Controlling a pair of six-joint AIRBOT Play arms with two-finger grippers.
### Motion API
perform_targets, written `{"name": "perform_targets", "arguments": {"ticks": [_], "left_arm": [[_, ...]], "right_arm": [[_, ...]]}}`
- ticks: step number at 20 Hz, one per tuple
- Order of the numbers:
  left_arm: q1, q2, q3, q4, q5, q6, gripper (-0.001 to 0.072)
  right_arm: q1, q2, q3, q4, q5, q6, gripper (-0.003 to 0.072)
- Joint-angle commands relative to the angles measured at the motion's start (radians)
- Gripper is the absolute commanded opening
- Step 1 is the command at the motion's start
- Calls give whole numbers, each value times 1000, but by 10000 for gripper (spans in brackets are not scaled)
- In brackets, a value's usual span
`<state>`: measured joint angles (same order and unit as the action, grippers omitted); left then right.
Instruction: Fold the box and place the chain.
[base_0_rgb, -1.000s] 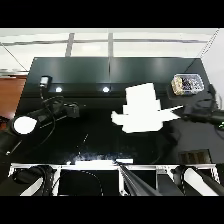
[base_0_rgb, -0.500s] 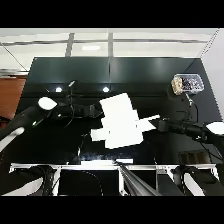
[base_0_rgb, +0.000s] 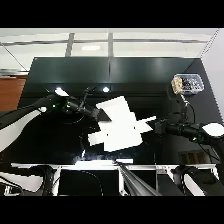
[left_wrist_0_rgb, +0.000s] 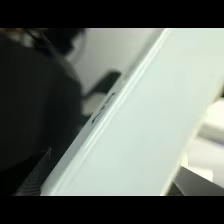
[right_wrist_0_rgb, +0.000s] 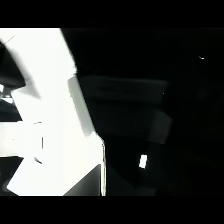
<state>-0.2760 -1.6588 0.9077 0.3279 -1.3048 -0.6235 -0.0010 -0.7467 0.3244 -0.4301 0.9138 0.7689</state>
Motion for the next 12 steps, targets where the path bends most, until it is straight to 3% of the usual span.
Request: {"name": "perform_targets", "arguments": {"ticks": [1,4,5,8,9,10,11,12], "left_arm": [[-1,-37,20,46,-103,133,549],[-29,-37,26,111,-100,180,356],[-39,-37,32,130,-97,193,344],[-58,-38,50,133,-71,217,74],[-58,-37,60,132,-70,232,27],[-56,-37,69,132,-69,232,27],[-56,-37,77,132,-69,232,26],[-56,-35,84,133,-68,231,25]], "right_arm": [[3,1,0,0,-3,1,11],[3,1,0,-3,-4,0,10],[3,1,0,-10,-5,1,10],[3,1,0,-53,6,1,11],[3,1,0,-73,6,8,14],[2,1,1,-93,2,9,36],[-5,1,8,-119,-1,10,287],[-16,1,23,-146,2,10,599]]}}
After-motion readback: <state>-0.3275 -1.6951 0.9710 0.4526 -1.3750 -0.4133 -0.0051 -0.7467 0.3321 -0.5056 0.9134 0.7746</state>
